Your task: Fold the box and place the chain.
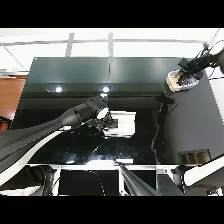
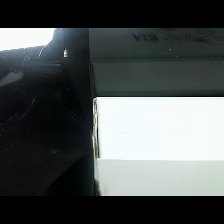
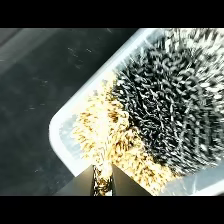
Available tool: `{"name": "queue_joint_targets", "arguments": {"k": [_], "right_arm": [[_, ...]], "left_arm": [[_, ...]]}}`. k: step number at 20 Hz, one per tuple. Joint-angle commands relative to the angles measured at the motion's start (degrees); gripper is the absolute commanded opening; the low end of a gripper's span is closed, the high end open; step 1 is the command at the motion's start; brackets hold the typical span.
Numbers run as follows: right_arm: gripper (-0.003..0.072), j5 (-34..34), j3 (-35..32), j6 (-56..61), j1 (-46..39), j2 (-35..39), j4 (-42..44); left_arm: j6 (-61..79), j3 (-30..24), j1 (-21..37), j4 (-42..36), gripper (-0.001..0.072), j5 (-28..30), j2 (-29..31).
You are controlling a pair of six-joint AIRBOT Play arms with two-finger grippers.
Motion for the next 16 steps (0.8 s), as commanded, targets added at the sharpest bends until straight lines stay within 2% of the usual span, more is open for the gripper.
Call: {"name": "queue_joint_targets", "arguments": {"k": [1, 6, 10, 13, 16], "right_arm": [[0.0013, 0.44, 0.04, -3.96, -0.87, 4.5, 0.15], [0.0012, 0.33, 0.04, -9.01, -0.96, 10.51, 1.22], [0.001, -6.71, 0.07, -12.26, -0.96, 20.7, 3.1], [0.0008, -10.23, 2.03, -14.51, -0.96, 27.3, 5.16], [0.0008, -8.94, 6.08, -17.05, -0.96, 31.15, 8.7]], "left_arm": [[0.02, 0.02, 0.04, -0.02, 0.0026, 0.04, -0.02], [0.02, 0.02, 0.04, 0.0, 0.0027, 0.04, -0.02], [0.02, 0.02, 0.04, 0.0, 0.0027, 0.04, -0.02], [0.02, 0.02, 0.04, -0.02, 0.0026, 0.04, -0.02], [0.02, 0.02, 0.04, -0.02, 0.0027, 0.04, -0.02]]}}
